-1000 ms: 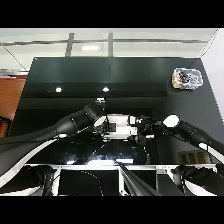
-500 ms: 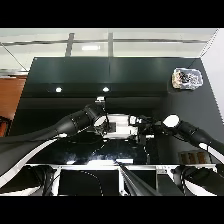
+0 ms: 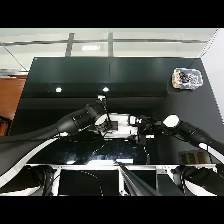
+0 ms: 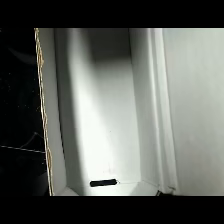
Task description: Fold the box and place the chain.
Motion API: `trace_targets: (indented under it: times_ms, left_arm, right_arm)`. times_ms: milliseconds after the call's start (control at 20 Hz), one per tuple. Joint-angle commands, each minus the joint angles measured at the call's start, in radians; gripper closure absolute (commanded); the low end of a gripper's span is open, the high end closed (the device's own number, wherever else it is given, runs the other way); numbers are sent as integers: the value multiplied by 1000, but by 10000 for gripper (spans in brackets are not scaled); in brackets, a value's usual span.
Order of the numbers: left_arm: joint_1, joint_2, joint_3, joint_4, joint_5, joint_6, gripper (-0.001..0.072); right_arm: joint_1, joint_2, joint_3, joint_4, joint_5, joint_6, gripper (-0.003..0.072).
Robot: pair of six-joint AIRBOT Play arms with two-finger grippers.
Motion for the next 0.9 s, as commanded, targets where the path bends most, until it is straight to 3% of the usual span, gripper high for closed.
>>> trace_targets:
  times_ms: [0,100,300,350,400,700,850]
  left_arm:
    - [0,-8,4,6,-8,2,547]
    - [0,-8,8,10,-4,3,681]
    - [0,-9,14,14,2,5,682]
    - [0,-9,14,14,-7,5,682]
    - [1,-9,14,18,-23,5,682]
    - [0,-8,14,44,-65,5,682]
    - [0,-8,14,44,-47,5,682]
  right_arm:
    - [1,0,0,0,1,0,208]
    - [1,0,0,0,1,0,208]
    - [1,0,0,1,1,1,181]
    - [1,1,0,4,5,20,43]
    - [1,13,0,3,16,36,26]
    - [-53,198,0,-179,111,128,28]
    - [-101,205,-7,-261,188,119,28]
